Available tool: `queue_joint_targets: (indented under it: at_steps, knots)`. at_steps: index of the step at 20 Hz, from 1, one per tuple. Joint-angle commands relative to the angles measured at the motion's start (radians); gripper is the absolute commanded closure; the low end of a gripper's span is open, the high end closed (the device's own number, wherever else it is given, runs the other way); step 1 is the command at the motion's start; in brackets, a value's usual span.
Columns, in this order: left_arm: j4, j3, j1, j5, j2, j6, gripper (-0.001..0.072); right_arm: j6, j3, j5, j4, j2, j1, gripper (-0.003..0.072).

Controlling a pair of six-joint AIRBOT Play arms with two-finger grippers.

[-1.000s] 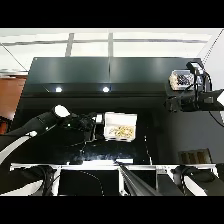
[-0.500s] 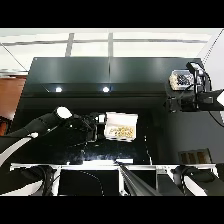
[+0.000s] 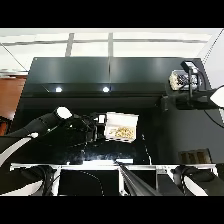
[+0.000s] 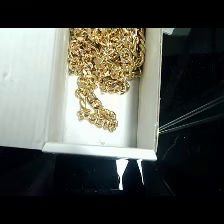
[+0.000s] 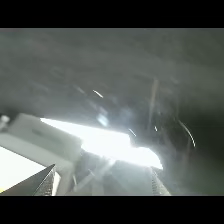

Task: Fold the box and place the chain.

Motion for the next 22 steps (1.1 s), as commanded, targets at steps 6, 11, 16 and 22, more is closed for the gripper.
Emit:
queue_joint_targets:
  at_steps: [6, 11, 16, 22]
  knots:
    - [0.003, 0.0, -0.004, 0.001, 0.0, 0.002, 0.0427, -0.457, 0.0, -0.153, 0.43, -0.247, 0.095, -0.0014]
    - [-0.003, 0.0, -0.005, 0.029, 0.0, -0.021, 0.0424, -0.731, 0.003, 0.016, 0.417, -0.249, 0.12, -0.0015]
    - [-0.019, 0.0, -0.005, 0.065, 0.0, -0.048, 0.0424, -0.861, 0.015, 0.09, 0.414, -0.24, 0.12, -0.0015]
    - [-0.02, 0.0, -0.004, 0.064, 0.0, -0.048, 0.0424, -0.935, 0.008, 0.078, 0.351, -0.238, 0.166, -0.0015]
